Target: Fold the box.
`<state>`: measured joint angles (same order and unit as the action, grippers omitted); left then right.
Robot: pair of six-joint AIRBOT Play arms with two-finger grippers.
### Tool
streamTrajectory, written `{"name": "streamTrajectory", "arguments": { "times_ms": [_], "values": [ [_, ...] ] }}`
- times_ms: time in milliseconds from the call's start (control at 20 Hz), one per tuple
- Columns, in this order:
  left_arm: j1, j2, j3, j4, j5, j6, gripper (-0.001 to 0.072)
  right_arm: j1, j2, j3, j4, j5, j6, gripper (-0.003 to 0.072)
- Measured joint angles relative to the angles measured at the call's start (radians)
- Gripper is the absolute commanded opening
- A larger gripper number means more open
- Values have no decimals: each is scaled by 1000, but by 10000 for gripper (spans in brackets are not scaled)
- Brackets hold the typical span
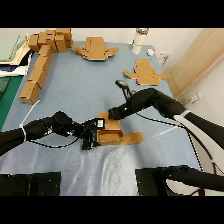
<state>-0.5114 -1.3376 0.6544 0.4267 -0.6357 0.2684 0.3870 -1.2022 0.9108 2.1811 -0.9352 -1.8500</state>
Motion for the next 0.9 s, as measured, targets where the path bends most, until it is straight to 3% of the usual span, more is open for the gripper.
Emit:
{"name": "streamTrajectory", "arguments": {
  "times_ms": [300,350,400,500,700,900],
  "values": [
    [0,0,0,0,0,0,475,-9,251,-84,-141,-142,-23,5],
    [0,0,0,0,0,0,475,-10,293,-121,-149,-175,-53,145],
    [0,0,0,0,0,0,475,-11,335,-164,-155,-211,-101,413],
    [0,0,0,0,0,0,475,-11,402,-248,-169,-250,-218,586],
    [0,0,0,0,0,0,475,-11,447,-365,-200,-191,-495,594],
    [0,0,0,0,0,0,475,-11,401,-402,-200,-66,-724,578]
  ]
}}
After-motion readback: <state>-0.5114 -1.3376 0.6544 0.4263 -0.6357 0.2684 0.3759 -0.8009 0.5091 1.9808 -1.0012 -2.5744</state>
